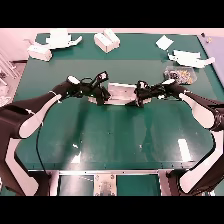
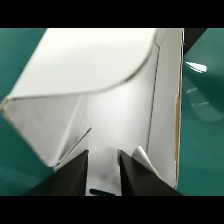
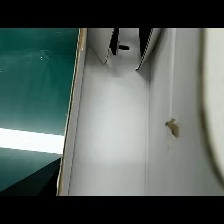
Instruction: Fold the box and place the chain.
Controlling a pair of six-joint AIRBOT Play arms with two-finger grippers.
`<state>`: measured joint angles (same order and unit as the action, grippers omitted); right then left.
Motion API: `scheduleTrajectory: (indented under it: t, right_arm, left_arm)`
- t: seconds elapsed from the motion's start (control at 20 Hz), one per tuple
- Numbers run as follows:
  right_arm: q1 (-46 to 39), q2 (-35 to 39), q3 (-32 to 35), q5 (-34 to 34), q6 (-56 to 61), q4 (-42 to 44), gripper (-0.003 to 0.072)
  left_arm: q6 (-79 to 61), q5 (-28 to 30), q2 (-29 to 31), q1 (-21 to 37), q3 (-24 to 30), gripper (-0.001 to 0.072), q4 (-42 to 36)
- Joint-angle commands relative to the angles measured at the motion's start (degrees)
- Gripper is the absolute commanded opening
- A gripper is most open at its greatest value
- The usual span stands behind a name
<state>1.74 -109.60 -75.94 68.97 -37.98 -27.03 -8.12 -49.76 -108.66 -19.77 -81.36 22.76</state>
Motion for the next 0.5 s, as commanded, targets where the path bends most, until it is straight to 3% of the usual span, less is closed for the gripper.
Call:
scheduleTrajectory:
  t: [0.0,0.05,0.25,0.3,0.35,0.45]
  right_arm:
    - [0.1,0.0,0.0,0.1,0.0,0.0,0.0581]
    - [0.1,0.0,0.0,0.1,0.0,0.0,0.0580]
    - [0.1,0.0,0.0,0.1,0.0,0.0,0.0580]
    - [0.1,0.0,0.0,0.1,0.0,0.0,0.0581]
    - [0.1,0.0,0.0,0.1,0.0,0.0,0.0581]
    - [0.1,0.0,0.0,0.1,0.0,0.0,0.0581]
  left_arm:
    - [-1.8,1.4,-0.4,-0.7,0.0,0.0452,-2.7]
    - [-1.8,2.0,-0.4,-0.7,0.0,0.0482,-3.3]
    - [-1.8,2.4,-0.5,-0.7,0.0,0.0484,-3.7]
    - [-1.8,2.4,-0.5,-0.7,0.0,0.0500,-3.7]
    - [-1.7,2.4,-0.5,-0.7,0.0,0.0568,-3.7]
    - [-1.4,2.3,-0.5,-0.7,0.0,0.0583,-3.7]
